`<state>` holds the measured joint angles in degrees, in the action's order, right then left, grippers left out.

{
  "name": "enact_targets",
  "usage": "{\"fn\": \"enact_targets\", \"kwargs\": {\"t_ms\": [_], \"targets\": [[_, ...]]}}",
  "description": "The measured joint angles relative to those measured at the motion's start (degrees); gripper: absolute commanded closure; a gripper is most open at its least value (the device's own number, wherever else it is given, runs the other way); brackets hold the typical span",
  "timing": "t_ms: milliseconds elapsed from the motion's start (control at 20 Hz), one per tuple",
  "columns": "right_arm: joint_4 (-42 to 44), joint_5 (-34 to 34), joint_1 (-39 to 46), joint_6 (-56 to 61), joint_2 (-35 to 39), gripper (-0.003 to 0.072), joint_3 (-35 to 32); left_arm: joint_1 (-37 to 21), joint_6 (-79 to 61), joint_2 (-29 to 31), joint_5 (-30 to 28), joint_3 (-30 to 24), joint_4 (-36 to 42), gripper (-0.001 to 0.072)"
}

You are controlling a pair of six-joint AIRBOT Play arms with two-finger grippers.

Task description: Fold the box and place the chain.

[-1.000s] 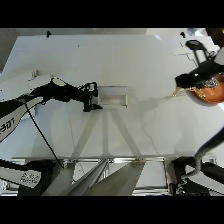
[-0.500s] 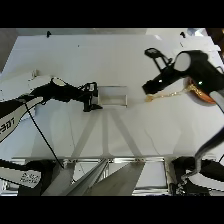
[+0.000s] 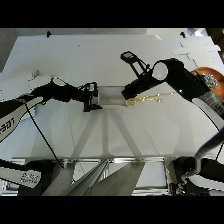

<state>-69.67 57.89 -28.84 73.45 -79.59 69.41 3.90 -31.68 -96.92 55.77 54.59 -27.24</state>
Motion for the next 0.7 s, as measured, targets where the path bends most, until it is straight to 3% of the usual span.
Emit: {"fn": "enact_targets", "kwargs": {"t_ms": [500,550,650,700], "targets": [[16.2,-6.7,-1.0,-13.1,-5.1,0.0670,0.0,0.0,0.0,0.0,0.0,0.0,0.0,0.0493],[16.9,-6.8,-1.3,-13.6,-6.3,0.0634,0.0,0.0,0.0,0.0,0.0,0.0,0.0,0.0493],[17.9,-7.1,-1.7,-14.4,-8.3,0.0479,0.0,0.0,0.0,0.0,0.0,0.0,0.0,0.0493],[18.3,-7.1,-1.9,-14.8,-8.9,0.0455,0.0,0.0,0.0,0.0,0.0,0.0,0.0,0.0493]]}}
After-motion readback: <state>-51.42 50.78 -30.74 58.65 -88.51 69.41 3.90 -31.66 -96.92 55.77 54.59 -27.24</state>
